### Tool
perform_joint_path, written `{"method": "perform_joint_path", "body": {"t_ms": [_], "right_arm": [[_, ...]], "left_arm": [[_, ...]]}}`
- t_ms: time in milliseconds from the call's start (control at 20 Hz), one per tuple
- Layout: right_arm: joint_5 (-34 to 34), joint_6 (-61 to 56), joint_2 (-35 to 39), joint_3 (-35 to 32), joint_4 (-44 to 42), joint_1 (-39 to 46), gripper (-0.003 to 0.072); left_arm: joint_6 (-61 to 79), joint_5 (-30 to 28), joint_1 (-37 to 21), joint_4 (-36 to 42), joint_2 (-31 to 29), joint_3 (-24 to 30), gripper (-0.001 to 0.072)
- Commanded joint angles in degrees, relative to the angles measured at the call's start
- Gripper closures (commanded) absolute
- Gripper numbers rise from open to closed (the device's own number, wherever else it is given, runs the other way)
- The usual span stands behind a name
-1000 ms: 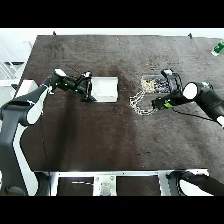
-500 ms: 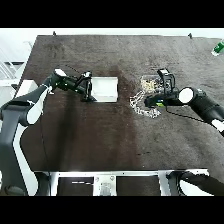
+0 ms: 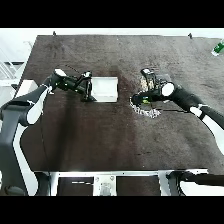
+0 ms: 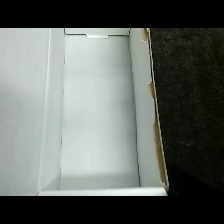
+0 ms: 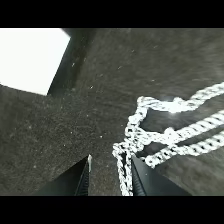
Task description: Fold the box and place the chain.
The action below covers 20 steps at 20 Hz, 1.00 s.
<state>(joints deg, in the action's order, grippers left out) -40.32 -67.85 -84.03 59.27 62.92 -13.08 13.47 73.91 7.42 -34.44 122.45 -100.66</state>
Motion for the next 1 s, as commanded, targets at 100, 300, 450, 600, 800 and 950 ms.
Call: {"method": "perform_joint_path", "body": {"t_ms": [100,300,450,600,800,950], "right_arm": [[-5.11,2.12,-4.42,3.67,2.78,-0.52,0.0395],[-6.47,1.9,-5.51,3.85,4.2,-0.79,0.0395],[-6.69,1.9,-6.62,3.89,5.18,-1.6,0.0395],[-6.43,1.7,-7.58,4.26,6.82,-1.68,0.0434],[-4.94,1.49,-7.76,5.2,8.7,-1.73,0.0635],[-5.9,1.46,-6.99,7.5,8.44,-1.79,0.0676]], "left_arm": [[0.02,0.0,-0.02,-0.02,-0.02,-0.04,0.02],[0.02,0.0,-0.02,-0.02,-0.02,-0.04,0.0199],[0.02,0.0,-0.02,0.0,-0.02,-0.04,0.02],[0.02,0.0,-0.02,0.0,-0.02,-0.04,0.0199],[0.02,0.0,-0.02,0.0,-0.02,-0.04,0.02],[0.02,0.0,-0.02,0.0,-0.02,-0.04,0.02]]}}
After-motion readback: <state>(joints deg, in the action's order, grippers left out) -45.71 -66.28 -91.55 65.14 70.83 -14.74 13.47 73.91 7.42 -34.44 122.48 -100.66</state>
